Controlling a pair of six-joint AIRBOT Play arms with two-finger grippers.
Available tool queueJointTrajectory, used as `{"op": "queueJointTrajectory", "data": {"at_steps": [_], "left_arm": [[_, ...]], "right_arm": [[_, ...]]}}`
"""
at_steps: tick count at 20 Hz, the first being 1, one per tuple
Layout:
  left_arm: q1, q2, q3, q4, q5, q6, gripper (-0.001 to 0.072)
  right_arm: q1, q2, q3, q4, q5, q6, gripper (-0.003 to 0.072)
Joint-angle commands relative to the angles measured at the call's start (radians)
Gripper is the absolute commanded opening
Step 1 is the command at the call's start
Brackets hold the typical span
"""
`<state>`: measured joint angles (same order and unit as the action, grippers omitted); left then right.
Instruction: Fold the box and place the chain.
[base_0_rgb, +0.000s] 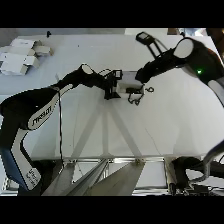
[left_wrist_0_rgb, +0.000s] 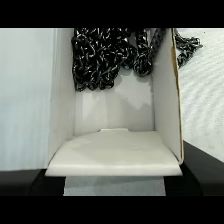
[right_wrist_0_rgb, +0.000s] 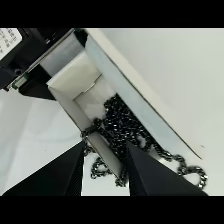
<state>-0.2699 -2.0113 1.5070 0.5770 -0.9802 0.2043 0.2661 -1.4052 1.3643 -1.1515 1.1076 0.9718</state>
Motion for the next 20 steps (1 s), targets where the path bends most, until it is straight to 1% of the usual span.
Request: {"op": "queueJointTrajectory", "data": {"at_steps": [1,4,6,9,10,11,13,14,15,16,20], "left_arm": [[0.0,0.0,0.0,0.0,0.0,0.0,0.0421],[0.0,0.0,0.0,0.0,0.0,0.0,0.0421],[0.0,0.0,0.0,0.0,0.0,0.0,0.0421],[0.0,0.0,0.0,0.0,0.0,0.0,0.0421],[0.0,0.0,0.0,0.0,0.0,0.0,0.0421],[0.0,0.0,0.0,0.0,0.0,0.0,0.0421],[0.0,0.0,0.0,0.0,0.0,0.0,0.0421],[0.0,0.0,0.0,0.0,0.0,0.0,0.0421],[0.0,0.0,0.0,0.0,0.0,0.0,0.0421],[0.0,0.0,0.0,0.0,0.0,0.0,0.0421],[0.0,0.0,0.0,0.0,0.0,0.0,0.0421]], "right_arm": [[-0.064,0.078,0.0,0.0,0.01,0.002,0.0296],[-0.168,0.099,-0.001,-0.003,0.073,0.0,0.0296],[-0.225,0.096,-0.002,-0.052,0.111,-0.002,0.0296],[-0.277,0.09,-0.035,-0.113,0.101,-0.064,0.03],[-0.288,0.077,-0.053,-0.113,0.101,-0.097,0.0327],[-0.293,0.057,-0.07,-0.113,0.093,-0.122,0.0345],[-0.293,-0.007,-0.088,-0.113,0.07,-0.177,0.0348],[-0.29,-0.047,-0.089,-0.113,0.047,-0.202,0.0422],[-0.286,-0.085,-0.089,-0.109,0.019,-0.214,0.0527],[-0.279,-0.122,-0.089,-0.109,-0.008,-0.223,0.0546],[-0.228,-0.248,-0.089,-0.113,-0.032,-0.3,0.0545]]}}
